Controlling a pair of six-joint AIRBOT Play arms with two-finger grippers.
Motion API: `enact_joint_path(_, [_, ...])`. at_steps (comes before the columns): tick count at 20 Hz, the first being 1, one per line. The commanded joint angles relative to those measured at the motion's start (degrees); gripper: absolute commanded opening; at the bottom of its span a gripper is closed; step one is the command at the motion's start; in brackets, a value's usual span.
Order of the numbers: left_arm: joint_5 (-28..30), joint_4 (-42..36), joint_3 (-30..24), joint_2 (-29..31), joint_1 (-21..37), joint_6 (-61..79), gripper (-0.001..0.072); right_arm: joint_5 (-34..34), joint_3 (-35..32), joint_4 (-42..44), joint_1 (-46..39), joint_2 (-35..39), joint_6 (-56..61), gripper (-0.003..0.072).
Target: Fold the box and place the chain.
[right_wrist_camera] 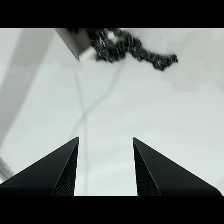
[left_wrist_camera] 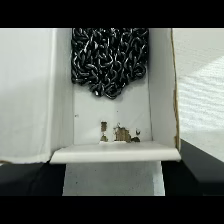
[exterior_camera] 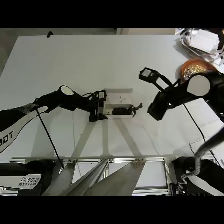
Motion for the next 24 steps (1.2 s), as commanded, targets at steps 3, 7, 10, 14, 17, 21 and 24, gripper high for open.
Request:
enact_joint_path(3, [0.0,0.0,0.0,0.0,0.0,0.0,0.0182,-16.0,-11.0,2.5,-8.7,0.5,-31.2,0.0418])
enact_joint_path(7, [0.0,0.0,0.0,0.0,0.0,0.0,0.0182,-29.5,-17.5,9.0,-8.9,-5.7,-51.5,0.0419])
enact_joint_path(10, [0.0,0.0,0.0,0.0,0.0,0.0,0.0182,-34.0,-17.5,16.4,-7.3,-11.2,-56.0,0.0418])
enact_joint_path(14, [0.0,0.0,0.0,0.0,0.0,0.0,0.0182,-35.3,-17.5,23.2,-5.5,-14.6,-63.2,0.0418])
enact_joint_path(17, [0.0,0.0,0.0,0.0,0.0,0.0,0.0181,-33.9,-17.5,29.0,-4.6,-14.6,-66.6,0.0417])
enact_joint_path(21, [0.0,0.0,0.0,0.0,0.0,0.0,0.0181,-32.9,-17.5,31.7,-3.1,-14.7,-69.6,0.0417])
enact_joint_path(24, [0.0,0.0,0.0,0.0,0.0,0.0,0.0181,-32.9,-17.5,31.8,-3.1,-15.6,-69.6,0.0417])
